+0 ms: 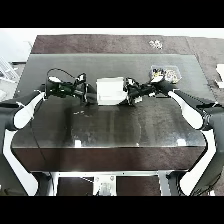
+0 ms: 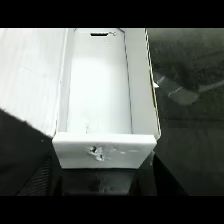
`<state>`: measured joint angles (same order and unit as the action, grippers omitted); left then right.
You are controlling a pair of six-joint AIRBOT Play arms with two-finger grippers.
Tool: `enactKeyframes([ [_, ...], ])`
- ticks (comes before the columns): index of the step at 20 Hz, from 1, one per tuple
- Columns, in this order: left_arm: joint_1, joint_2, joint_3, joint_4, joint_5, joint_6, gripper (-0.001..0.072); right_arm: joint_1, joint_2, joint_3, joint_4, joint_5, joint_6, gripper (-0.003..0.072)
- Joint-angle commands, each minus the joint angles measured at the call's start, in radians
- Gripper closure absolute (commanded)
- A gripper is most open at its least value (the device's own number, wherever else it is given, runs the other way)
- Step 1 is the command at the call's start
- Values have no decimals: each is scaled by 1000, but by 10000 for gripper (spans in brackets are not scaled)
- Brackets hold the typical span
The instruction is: Fold the box and place the chain.
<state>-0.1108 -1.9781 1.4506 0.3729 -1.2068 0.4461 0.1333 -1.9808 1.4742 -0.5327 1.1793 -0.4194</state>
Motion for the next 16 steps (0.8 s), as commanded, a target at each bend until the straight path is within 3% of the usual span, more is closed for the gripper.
enactKeyframes([
  [1, -10, -16, 2, -22, 23, 0, -11, 0, 0, 0, 0, 0, 0, 100],
  [16, -34, -39, 3, -66, 91, 72, -11, 1, 0, 0, 0, 0, 0, 99],
])
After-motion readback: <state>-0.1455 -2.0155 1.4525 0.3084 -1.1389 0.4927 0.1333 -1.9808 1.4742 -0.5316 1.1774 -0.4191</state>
